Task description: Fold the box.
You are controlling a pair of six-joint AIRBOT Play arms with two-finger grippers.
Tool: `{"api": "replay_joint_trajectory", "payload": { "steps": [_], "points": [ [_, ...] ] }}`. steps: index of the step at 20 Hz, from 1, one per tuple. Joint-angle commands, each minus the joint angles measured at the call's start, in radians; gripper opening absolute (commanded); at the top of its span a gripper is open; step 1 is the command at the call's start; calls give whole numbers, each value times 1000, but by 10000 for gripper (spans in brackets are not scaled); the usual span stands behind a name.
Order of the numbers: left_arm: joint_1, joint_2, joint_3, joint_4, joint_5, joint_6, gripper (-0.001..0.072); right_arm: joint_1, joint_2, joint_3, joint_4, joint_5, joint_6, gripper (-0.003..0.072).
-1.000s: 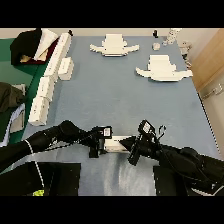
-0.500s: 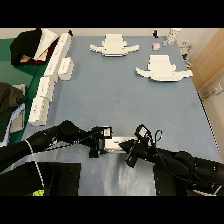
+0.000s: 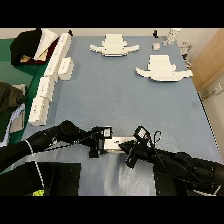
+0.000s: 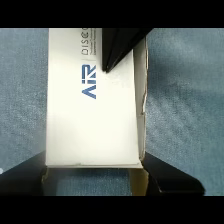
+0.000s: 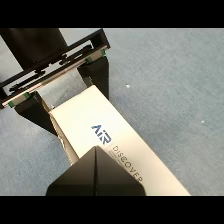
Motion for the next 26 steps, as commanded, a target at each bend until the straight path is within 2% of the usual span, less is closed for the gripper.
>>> {"api": "replay_joint_trajectory", "payload": {
  "steps": [1,13,26],
  "points": [
    [0,0,0,-1,0,0,455,1,-2,-3,0,-16,1,5],
    [0,0,0,-1,0,0,455,1,1,2,-20,-2,0,6],
    [0,0,0,-1,0,0,455,0,1,67,-84,35,-20,5]
  ]
}}
